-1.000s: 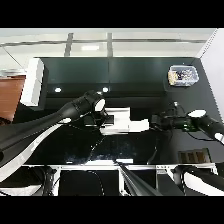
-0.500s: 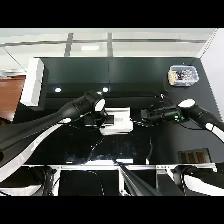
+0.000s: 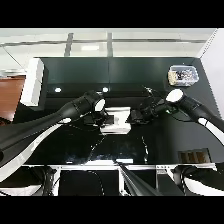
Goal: Fold the box and place the chain.
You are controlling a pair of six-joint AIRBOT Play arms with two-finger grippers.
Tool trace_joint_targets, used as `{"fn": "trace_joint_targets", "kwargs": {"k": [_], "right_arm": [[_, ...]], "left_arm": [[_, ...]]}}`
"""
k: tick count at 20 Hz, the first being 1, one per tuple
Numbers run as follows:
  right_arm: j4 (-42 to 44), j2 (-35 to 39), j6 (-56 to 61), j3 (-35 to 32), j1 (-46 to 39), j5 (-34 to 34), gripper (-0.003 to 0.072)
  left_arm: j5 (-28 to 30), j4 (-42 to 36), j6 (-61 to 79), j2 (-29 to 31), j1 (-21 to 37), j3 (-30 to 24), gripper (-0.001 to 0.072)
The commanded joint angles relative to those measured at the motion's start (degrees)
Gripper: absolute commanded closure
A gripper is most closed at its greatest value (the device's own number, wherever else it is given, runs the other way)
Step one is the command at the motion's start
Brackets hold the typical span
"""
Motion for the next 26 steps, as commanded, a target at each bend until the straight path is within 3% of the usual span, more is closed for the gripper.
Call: {"fn": "trace_joint_targets", "kwargs": {"k": [1,8,14,24,26], "right_arm": [[-12.07,-0.04,10.99,3.8,4.63,-1.27,0.0333],[-23.19,-0.37,22.97,4.35,9.97,-5.33,0.0333],[-26.62,-2.6,30.53,4.9,12.94,-5.88,0.0334],[-44.65,-11.72,48.76,16.55,21.35,5.49,0.0334],[-44.52,-11.76,48.76,16.55,21.73,5.14,0.0453]], "left_arm": [[0.17,-0.22,0.0,-0.02,0.04,0.04,0.0683],[0.17,-0.22,0.0,-0.02,0.04,0.04,0.0684],[0.17,-0.22,0.0,-0.02,0.04,0.04,0.0683],[0.15,-0.22,0.0,-0.02,0.04,0.04,0.0684],[0.13,-0.2,0.0,-0.02,0.04,0.04,0.0684]]}}
